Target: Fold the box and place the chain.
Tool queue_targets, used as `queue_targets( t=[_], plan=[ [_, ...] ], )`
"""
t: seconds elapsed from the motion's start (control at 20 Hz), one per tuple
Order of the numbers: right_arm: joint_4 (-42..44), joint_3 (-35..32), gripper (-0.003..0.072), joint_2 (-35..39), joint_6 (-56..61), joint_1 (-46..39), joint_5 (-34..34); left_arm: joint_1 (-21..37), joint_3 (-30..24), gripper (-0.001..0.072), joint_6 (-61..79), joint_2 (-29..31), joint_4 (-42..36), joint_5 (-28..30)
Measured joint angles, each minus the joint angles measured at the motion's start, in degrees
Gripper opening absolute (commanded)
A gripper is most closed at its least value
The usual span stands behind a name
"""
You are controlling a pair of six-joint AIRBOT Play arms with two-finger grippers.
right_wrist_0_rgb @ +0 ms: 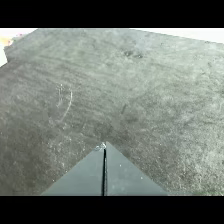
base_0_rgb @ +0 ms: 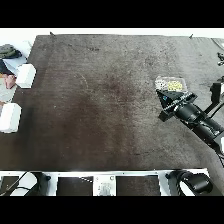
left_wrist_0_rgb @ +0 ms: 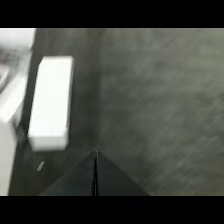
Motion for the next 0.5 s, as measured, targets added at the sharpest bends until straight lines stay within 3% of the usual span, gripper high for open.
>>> queue_targets(
  t=[0.25,0.5],
  plan=[
    [0.7,-0.02,-0.002,2.27,0.09,0.0,-3.85,-16.41,1.03,0.0004,3.15,6.32,-6.16,12.2],
    [-0.5,-2.19,-0.0023,4.96,0.15,0.02,-7.08,-33.29,-8.61,0.0004,8.72,17.42,-7.93,28.5]
  ],
)
